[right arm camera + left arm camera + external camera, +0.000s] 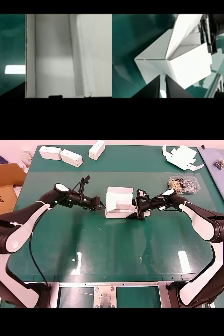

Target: Fold the box and place the chain.

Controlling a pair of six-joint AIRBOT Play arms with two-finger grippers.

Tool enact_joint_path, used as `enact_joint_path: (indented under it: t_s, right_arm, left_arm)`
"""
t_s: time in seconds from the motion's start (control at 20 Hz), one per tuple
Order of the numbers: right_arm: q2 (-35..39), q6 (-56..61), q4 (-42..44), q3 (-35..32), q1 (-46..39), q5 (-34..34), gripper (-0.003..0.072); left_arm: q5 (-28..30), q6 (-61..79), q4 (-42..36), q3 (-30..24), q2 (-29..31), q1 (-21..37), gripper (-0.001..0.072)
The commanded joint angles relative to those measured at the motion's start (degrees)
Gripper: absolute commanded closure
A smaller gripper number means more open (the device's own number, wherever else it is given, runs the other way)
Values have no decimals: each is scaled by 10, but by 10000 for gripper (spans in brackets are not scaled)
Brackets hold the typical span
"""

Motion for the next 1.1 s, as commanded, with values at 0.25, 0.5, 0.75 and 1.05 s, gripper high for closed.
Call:
enact_joint_path:
  t_s: [0.25,0.5,0.75,1.05]
  right_arm:
    - [0,1,-1,0,0,-2,254]
    - [0,1,-1,0,0,-2,254]
    - [0,1,-1,0,0,-2,253]
    - [0,1,-1,0,0,-2,253]
  left_arm:
    - [4,1,41,14,5,0,601]
    - [12,1,70,14,2,0,600]
    - [8,1,70,14,2,0,600]
    - [7,0,45,14,3,0,412]
